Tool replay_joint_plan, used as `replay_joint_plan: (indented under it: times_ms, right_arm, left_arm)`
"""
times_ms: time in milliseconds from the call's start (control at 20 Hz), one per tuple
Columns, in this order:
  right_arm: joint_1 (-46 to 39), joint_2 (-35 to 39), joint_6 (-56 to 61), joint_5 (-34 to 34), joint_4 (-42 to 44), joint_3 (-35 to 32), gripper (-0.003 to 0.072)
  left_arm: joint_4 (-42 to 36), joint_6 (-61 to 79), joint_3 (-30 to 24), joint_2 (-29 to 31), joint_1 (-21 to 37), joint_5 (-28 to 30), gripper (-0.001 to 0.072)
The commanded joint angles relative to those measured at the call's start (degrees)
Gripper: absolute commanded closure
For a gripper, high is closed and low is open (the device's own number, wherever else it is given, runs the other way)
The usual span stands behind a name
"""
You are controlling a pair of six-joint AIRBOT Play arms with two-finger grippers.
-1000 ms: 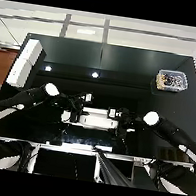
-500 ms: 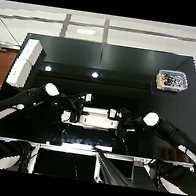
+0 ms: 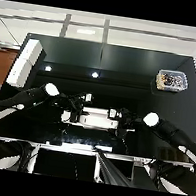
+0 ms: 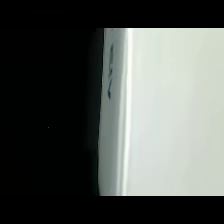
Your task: Fold the box and place the chain.
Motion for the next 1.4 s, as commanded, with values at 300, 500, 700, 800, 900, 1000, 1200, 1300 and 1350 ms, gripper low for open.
replay_joint_plan:
  times_ms: [300, 500, 700, 800, 900, 1000, 1200, 1300, 1350]
  right_arm:
    - [0.0, 0.0, 0.0, -0.1, -0.1, 0.0, 0.0149]
    - [0.0, 0.0, 0.0, -0.7, -0.1, 0.0, 0.0150]
    - [0.0, 0.0, 0.1, -1.1, -0.1, 0.0, 0.0150]
    - [0.0, 0.0, 0.1, -1.1, -0.1, 0.0, 0.0150]
    - [0.0, 0.0, 0.1, -1.1, -0.1, 0.0, 0.0150]
    - [0.0, 0.0, 0.0, -1.1, -0.1, 0.0, 0.0150]
    - [0.0, 0.0, 0.1, -1.1, -0.1, 0.0, 0.0150]
    - [0.0, 0.0, 0.1, -1.1, -0.1, 0.0, 0.0150]
    - [0.0, 0.0, 0.1, -1.1, -0.1, 0.0, 0.0150]
  left_arm:
    - [0.0, 0.0, 0.0, 0.0, 0.0, 0.0, 0.0678]
    - [0.0, 0.0, 0.0, 0.0, 0.0, 0.0, 0.0677]
    - [0.1, 0.0, 0.0, 0.6, 0.2, -0.1, 0.0449]
    - [0.3, 0.0, 0.0, 1.2, 0.2, -0.2, 0.0393]
    - [0.5, 0.0, 0.0, 2.2, 0.5, 0.0, 0.0281]
    - [0.5, -1.2, 0.0, 3.8, 1.2, 0.1, 0.0127]
    - [5.4, -9.3, 0.0, 8.6, 5.0, -2.5, 0.0127]
    - [9.1, -11.6, 0.0, 11.8, 7.2, -7.6, 0.0127]
    - [11.6, -13.7, 0.0, 13.6, 8.0, -9.9, 0.0127]
